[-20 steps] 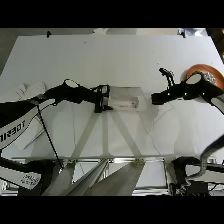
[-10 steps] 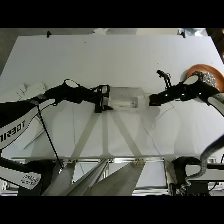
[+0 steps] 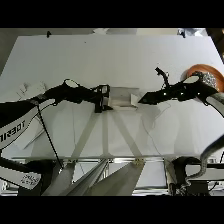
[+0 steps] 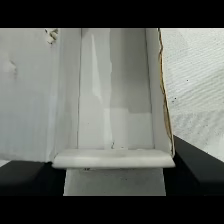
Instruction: Fold the box and place the chain.
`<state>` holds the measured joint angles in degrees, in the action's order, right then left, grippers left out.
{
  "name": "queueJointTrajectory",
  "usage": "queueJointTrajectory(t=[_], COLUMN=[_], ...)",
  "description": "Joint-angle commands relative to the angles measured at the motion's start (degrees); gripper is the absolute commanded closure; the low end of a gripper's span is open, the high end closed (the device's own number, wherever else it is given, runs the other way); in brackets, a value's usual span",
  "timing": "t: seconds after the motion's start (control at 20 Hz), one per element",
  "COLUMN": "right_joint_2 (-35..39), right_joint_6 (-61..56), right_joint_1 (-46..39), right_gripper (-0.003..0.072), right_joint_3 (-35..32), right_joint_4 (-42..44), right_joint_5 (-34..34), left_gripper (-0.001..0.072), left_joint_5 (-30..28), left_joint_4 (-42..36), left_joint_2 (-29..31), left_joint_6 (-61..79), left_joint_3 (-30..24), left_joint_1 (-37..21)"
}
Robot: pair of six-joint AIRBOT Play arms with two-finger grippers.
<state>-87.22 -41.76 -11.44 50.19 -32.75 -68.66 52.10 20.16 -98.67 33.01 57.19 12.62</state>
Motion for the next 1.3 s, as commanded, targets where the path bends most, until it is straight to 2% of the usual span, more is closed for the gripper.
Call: queueJointTrajectory(t=[0.0,0.05,0.15,0.4,0.7,1.0,1.1,1.25], right_joint_2=[0.0,-0.1,-0.1,0.0,0.0,1.4,2.3,4.5], right_joint_6=[1.7,1.7,1.7,1.4,-4.0,-4.9,-5.4,-16.1], right_joint_1=[0.1,0.4,2.4,6.5,6.4,8.0,10.5,14.5], right_gripper=[0.0345,0.0344,0.0287,0.0287,0.0293,0.0329,0.0329,0.0329], right_joint_3=[0.0,0.0,0.0,0.0,0.0,0.0,0.0,0.0], right_joint_4=[0.7,0.6,0.6,0.0,-6.8,-8.5,-10.8,-21.0], right_joint_5=[-0.4,0.2,2.8,10.4,12.5,14.1,16.3,21.2], left_gripper=[0.0554,0.0554,0.0554,0.0554,0.0554,0.0554,0.0554,0.0554], left_joint_5=[0.0,0.0,0.0,0.0,0.0,0.0,0.0,0.0], left_joint_4=[0.0,0.0,0.0,0.0,0.0,0.0,0.0,0.0], left_joint_2=[0.0,0.0,0.0,0.0,0.0,0.0,0.0,0.0], left_joint_6=[0.0,0.0,0.0,0.0,0.0,0.0,0.0,0.0], left_joint_3=[0.0,0.0,0.0,0.0,0.0,0.0,0.0,0.0], left_joint_1=[0.0,0.0,0.0,0.0,0.0,0.0,0.0,0.0])
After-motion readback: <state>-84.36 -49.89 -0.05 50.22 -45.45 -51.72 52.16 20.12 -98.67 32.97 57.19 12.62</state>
